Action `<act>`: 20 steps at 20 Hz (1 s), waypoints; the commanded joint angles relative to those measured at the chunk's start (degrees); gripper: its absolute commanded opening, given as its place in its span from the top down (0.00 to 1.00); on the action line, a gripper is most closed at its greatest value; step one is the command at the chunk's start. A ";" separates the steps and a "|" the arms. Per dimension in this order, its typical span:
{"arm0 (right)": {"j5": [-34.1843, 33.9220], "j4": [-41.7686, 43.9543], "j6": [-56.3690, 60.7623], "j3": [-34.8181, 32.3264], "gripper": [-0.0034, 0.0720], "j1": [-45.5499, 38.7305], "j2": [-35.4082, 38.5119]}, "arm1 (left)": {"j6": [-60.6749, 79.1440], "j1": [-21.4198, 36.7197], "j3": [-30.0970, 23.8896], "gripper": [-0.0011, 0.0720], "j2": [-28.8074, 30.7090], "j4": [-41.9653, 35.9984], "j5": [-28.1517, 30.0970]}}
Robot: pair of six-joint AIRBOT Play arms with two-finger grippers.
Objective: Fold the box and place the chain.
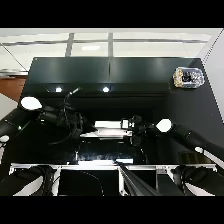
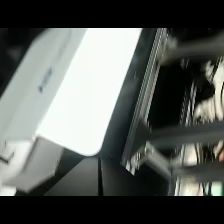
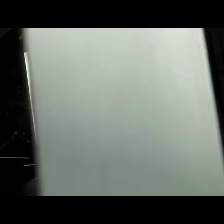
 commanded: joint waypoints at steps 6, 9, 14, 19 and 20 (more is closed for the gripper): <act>0.02 0.02 0.02 -0.02 0.33 0.02 -0.04 | 7.65 -7.56 -3.32 0.94 -0.22 -10.03 30.99; 0.00 0.00 0.02 -0.02 0.33 0.02 -0.04 | 10.19 -11.89 -3.17 0.94 -2.25 -4.68 37.90; 0.00 0.00 0.02 -0.02 0.33 0.02 -0.04 | 10.08 -12.61 -3.02 0.94 -7.30 -1.62 38.32; 0.00 0.00 0.02 -0.02 0.33 0.02 -0.04 | 10.21 -12.11 -1.33 0.94 -7.82 4.55 34.03; 0.00 0.00 0.02 -0.02 0.33 0.02 -0.04 | 10.16 -12.13 -0.22 0.94 -7.82 7.61 31.78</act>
